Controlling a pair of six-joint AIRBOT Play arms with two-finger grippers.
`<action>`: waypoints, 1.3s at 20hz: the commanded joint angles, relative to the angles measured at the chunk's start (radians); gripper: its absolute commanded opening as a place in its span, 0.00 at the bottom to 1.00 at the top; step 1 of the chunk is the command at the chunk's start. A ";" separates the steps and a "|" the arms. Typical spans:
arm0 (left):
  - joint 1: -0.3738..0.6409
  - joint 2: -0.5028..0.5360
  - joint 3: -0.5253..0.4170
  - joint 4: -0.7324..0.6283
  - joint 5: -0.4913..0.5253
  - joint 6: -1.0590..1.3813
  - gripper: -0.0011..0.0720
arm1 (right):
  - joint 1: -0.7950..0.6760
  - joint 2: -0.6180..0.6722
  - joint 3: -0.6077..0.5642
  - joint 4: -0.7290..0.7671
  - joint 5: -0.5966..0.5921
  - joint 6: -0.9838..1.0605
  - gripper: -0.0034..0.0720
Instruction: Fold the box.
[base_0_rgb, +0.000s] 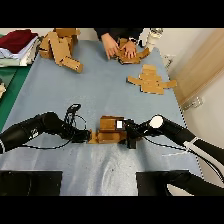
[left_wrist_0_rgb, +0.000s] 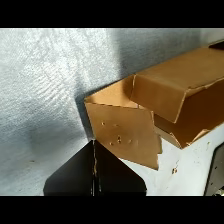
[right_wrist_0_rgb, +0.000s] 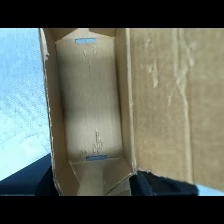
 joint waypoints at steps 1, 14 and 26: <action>0.002 0.008 0.001 -0.030 -0.007 0.023 0.03 | 0.001 0.000 0.001 0.004 0.001 0.001 0.72; 0.002 0.068 0.001 -0.038 -0.060 0.023 0.03 | 0.001 0.000 0.001 0.004 0.000 0.001 0.72; -0.001 0.079 0.001 -0.144 0.051 0.068 0.03 | 0.001 0.000 0.001 0.004 -0.001 0.001 0.72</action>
